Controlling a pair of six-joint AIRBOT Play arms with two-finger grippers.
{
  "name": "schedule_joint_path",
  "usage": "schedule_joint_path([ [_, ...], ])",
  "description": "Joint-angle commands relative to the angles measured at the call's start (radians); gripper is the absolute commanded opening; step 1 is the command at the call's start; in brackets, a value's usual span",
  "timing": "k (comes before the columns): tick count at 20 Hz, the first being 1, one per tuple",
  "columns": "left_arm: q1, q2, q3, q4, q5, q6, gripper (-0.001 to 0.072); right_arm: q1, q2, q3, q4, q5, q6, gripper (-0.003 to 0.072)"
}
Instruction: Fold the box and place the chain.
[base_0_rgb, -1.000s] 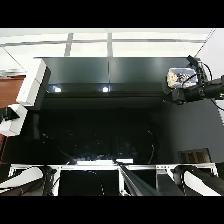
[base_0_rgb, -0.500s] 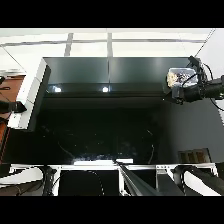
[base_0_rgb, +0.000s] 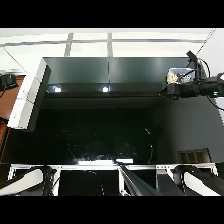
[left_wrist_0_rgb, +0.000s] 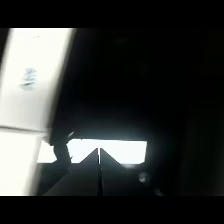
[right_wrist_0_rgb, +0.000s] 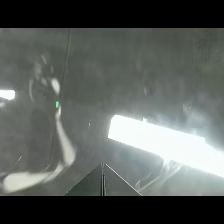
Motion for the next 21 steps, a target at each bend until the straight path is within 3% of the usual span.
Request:
schedule_joint_path([
  [1,-0.14,0.19,-0.145,-0.121,0.09,-0.034,0.0023,0.139,0.001,-0.03,-0.108,-0.325,-0.026,0.0011],
  [4,-0.296,0.383,-0.42,-0.011,0.37,-0.032,0.0023,0.209,0.001,-0.109,-0.218,-0.645,0.028,0.0012],
  [6,-0.332,0.457,-0.513,0.029,0.451,-0.032,0.0025,0.175,0.001,-0.119,-0.22,-0.661,0.024,0.0013],
  [21,-0.331,0.486,-0.524,0.018,0.45,-0.032,0.0025,0.141,0.001,-0.119,-0.217,-0.653,0.025,0.0013],
])
